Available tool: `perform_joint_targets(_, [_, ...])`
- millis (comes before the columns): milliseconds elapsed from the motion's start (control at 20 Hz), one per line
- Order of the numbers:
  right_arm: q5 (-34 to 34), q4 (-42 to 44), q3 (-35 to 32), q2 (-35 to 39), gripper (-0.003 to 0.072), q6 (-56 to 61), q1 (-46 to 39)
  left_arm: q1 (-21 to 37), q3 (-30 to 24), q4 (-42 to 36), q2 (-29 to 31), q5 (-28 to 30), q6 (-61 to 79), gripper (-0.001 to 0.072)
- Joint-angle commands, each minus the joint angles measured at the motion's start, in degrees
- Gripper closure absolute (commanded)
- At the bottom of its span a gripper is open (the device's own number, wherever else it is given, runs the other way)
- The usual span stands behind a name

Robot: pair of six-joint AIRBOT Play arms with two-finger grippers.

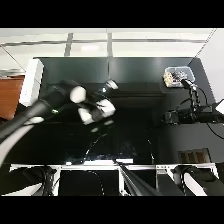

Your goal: Fold the box and place the chain.

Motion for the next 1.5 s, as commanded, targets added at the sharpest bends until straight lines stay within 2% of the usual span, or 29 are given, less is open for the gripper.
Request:
perform_joint_targets(0, [0.28,0.57,-0.02,0.02,0.0668,0.00,0.02,11.87,0.48,8.39,7.21,-16.92,-16.37,0.0375])
perform_joint_targets(200, [-1.05,0.55,-0.02,0.02,0.0668,-0.02,0.22,31.98,-2.43,8.44,12.00,-27.82,-24.02,0.0375])
perform_joint_targets(300, [-1.27,0.57,-0.02,0.02,0.0668,-0.11,0.44,40.24,-4.24,8.48,13.57,-31.41,-23.98,0.0375])
perform_joint_targets(400, [-1.27,0.55,-0.02,0.02,0.0668,-0.13,0.42,48.19,-6.14,8.50,15.39,-30.91,-24.06,0.0375])
perform_joint_targets(500, [-1.55,0.55,-0.02,0.02,0.0668,-0.11,0.42,55.25,-8.15,7.67,16.00,-27.71,-26.67,0.0375])
perform_joint_targets(600, [-4.61,0.55,-0.02,0.02,0.0668,-0.11,0.42,59.91,-11.23,7.06,16.11,-23.89,-24.59,0.0375])
perform_joint_targets(800, [-10.69,1.73,-0.02,0.02,0.0668,-0.02,0.42,64.89,-16.68,3.43,16.09,-8.61,-10.60,0.0375])
perform_joint_targets(900, [-11.43,2.67,-0.02,0.02,0.0668,-0.02,0.42,66.12,-17.97,-0.79,15.87,-2.64,-1.44,0.0375])
perform_joint_targets(1000, [-11.41,2.67,-0.02,-0.02,0.0668,-0.04,0.42,66.38,-18.21,-1.03,14.58,2.32,1.09,0.0375])
perform_joint_targets(1100, [-11.26,2.64,-0.02,-0.04,0.0668,-0.11,0.44,66.07,-18.16,-2.34,12.52,6.14,2.80,0.0375])
perform_joint_targets(1450, [-10.93,2.69,-0.02,-0.04,0.0668,-0.15,0.42,66.07,-17.14,-3.67,4.07,11.56,4.98,0.0374])
